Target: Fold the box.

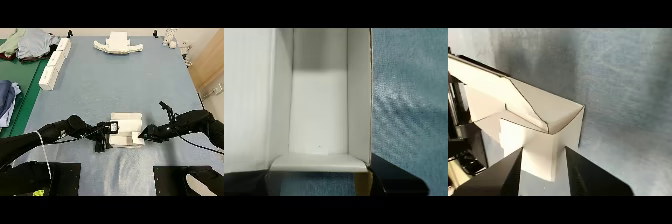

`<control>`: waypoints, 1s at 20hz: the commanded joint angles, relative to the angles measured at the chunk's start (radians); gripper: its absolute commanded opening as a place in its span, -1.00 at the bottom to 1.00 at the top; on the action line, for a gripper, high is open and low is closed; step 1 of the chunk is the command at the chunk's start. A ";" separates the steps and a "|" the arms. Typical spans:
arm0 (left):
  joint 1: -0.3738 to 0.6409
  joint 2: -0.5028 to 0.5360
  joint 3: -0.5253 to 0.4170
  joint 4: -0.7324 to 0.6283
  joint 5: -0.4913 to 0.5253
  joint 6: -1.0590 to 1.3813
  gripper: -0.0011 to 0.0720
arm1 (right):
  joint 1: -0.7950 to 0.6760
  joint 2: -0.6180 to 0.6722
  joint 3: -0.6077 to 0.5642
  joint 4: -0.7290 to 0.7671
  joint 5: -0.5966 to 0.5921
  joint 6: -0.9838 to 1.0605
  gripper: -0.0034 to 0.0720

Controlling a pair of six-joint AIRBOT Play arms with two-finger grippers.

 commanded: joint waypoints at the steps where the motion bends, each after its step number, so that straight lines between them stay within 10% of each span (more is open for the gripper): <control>1: 0.000 0.000 0.000 0.000 0.000 0.000 0.46 | 0.126 0.000 0.047 -0.151 0.093 0.207 0.22; 9: 0.000 0.000 0.000 0.000 0.000 0.000 0.46 | 0.487 -0.016 0.195 -0.621 0.124 0.838 0.22; 20: 0.000 0.000 0.000 0.000 0.000 0.000 0.46 | 0.725 -0.264 0.341 -0.851 -0.015 1.208 0.22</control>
